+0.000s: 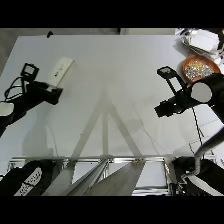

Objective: Fold the box and place the chain.

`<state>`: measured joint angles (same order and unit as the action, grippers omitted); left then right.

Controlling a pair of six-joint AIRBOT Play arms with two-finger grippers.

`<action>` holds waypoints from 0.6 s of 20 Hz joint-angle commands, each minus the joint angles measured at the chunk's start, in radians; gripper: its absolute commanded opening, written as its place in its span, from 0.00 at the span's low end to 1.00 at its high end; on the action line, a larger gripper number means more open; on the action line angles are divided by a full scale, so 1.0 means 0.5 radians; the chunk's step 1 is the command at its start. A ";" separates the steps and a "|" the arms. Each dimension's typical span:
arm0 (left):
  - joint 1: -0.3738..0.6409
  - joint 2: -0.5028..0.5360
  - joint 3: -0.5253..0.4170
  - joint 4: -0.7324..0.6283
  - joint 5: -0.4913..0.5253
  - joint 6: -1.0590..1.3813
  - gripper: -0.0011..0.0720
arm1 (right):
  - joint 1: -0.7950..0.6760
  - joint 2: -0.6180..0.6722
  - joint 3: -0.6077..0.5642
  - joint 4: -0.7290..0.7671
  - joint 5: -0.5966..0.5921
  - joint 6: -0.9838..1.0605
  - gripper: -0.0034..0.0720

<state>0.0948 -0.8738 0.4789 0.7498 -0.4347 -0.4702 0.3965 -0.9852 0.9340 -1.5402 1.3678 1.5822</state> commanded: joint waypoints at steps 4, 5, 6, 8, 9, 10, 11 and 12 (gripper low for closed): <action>0.410 -0.014 0.001 0.796 -0.130 -0.669 0.02 | 0.001 0.000 0.001 0.015 -0.055 0.002 0.22; 0.433 -0.045 0.001 0.840 -0.166 -0.723 0.02 | 0.001 0.000 0.001 0.014 -0.071 0.001 0.22; 0.448 -0.084 0.001 0.871 -0.220 -0.771 0.02 | 0.001 0.000 0.001 0.015 -0.093 0.001 0.22; 0.449 -0.160 0.001 0.874 -0.323 -0.782 0.02 | 0.001 0.000 0.001 0.014 -0.121 0.001 0.22; 0.449 -0.188 0.001 0.874 -0.358 -0.782 0.02 | 0.001 -0.001 0.001 0.015 -0.129 0.000 0.22; 0.449 -0.209 0.001 0.874 -0.377 -0.782 0.03 | 0.001 -0.001 0.001 0.015 -0.135 0.000 0.22; 0.449 -0.218 0.001 0.875 -0.385 -0.781 0.04 | 0.001 -0.001 0.001 0.014 -0.134 0.001 0.22; 0.449 -0.218 0.001 0.875 -0.390 -0.782 0.04 | 0.001 -0.001 0.001 0.015 -0.134 0.001 0.22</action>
<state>0.3115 -0.9611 0.4789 1.1625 -0.5919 -0.8402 0.3965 -0.9852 0.9340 -1.5333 1.3117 1.5822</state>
